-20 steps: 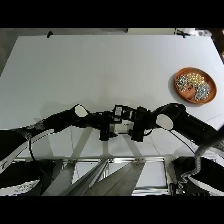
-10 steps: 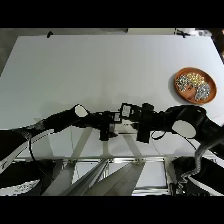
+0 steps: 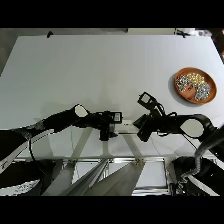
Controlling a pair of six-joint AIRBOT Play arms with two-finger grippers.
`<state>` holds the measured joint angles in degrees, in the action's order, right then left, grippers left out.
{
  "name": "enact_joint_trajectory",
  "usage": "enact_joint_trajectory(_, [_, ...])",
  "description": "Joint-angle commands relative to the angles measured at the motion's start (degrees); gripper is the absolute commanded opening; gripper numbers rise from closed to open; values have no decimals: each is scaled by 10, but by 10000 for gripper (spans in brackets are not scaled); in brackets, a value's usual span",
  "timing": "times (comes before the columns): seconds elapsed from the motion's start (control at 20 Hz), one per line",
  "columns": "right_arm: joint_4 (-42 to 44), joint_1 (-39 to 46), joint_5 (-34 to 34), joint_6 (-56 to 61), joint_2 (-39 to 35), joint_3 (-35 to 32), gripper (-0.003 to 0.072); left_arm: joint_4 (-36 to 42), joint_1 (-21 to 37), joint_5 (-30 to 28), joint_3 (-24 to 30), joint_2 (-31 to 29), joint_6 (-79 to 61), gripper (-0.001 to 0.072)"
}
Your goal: Fold the box and place the chain.
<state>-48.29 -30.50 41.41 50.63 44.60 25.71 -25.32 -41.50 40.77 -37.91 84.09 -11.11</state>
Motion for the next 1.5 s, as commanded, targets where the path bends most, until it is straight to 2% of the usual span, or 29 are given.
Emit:
enact_joint_trajectory(0.0, [259,19,-91,-145,-4,-70,6,0,0,0,0,0,0,150])
enact_joint_trajectory(0.25, [278,19,-76,-166,-3,-102,6,0,0,0,0,0,0,150])
enact_joint_trajectory(0.6, [280,19,-71,-164,5,-103,6,0,0,0,0,0,0,150])
enact_joint_trajectory(1.0, [290,19,-17,-167,14,-112,6,0,0,0,0,0,0,150])
enact_joint_trajectory(1.45, [292,19,-35,-166,19,-147,6,0,0,0,0,0,0,150])
